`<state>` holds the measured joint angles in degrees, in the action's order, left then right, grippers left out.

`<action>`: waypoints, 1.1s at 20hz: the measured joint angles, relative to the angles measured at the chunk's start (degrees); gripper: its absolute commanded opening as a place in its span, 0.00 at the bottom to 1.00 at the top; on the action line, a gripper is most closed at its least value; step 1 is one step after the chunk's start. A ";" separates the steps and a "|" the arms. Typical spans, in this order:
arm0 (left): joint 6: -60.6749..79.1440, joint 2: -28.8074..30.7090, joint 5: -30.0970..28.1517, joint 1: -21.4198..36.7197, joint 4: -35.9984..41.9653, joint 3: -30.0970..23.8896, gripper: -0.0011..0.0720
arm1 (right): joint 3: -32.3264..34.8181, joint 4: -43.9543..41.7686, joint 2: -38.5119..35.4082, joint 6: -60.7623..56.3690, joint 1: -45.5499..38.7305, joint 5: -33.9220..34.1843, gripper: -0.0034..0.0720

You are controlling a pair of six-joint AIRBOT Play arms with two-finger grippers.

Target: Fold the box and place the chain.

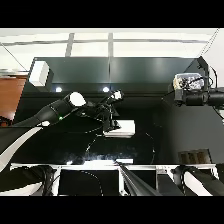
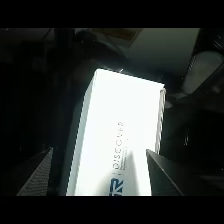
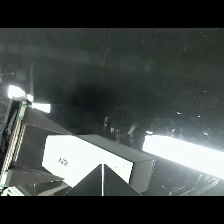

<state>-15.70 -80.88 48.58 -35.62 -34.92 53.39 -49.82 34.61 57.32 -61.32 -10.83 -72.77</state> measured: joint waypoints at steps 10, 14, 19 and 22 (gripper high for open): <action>0.00 -0.35 0.02 -0.55 -0.15 0.09 1.00 | 0.00 -0.02 0.00 0.04 0.00 0.13 0.06; 0.00 -0.48 0.04 -1.03 -0.46 0.09 1.00 | 0.00 -0.04 0.00 0.04 0.00 0.11 0.06; 0.02 -0.57 0.07 -2.67 -2.71 0.09 1.00 | 0.00 -0.04 0.00 0.02 0.00 0.11 0.06; 0.02 -0.59 0.04 -3.30 -5.27 0.09 1.00 | 0.00 -0.04 0.00 0.02 0.00 0.11 0.06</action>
<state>-15.68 -81.47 48.62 -38.92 -40.18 53.47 -49.82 34.57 57.32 -61.30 -10.83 -72.66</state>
